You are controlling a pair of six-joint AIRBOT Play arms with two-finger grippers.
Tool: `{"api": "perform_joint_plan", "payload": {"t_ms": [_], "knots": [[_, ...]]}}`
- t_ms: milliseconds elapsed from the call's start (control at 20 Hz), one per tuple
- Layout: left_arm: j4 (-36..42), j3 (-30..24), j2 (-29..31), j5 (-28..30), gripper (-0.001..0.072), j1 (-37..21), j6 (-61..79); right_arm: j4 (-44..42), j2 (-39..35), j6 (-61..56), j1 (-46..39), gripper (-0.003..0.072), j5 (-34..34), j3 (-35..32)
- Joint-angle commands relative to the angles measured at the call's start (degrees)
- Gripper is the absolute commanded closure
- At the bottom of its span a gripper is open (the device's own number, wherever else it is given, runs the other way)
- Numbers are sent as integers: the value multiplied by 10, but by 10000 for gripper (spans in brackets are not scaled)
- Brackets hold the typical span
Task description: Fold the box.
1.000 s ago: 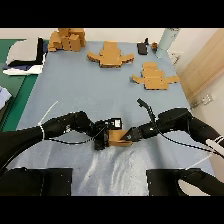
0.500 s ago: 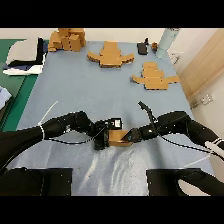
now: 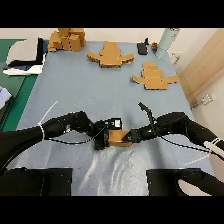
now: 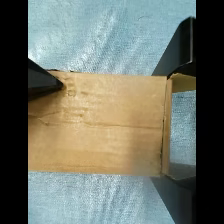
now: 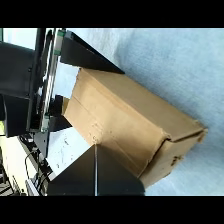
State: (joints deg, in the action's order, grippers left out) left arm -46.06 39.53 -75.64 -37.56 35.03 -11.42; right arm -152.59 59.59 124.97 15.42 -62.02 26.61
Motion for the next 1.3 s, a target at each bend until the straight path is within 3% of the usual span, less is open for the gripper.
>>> {"api": "perform_joint_plan", "payload": {"t_ms": [0,1250], "knots": [[0,0,0,0,282,0,0,3,2,0,0,682,4,-2],[0,0,0,0,283,0,0,13,3,0,0,681,28,-3]]}}
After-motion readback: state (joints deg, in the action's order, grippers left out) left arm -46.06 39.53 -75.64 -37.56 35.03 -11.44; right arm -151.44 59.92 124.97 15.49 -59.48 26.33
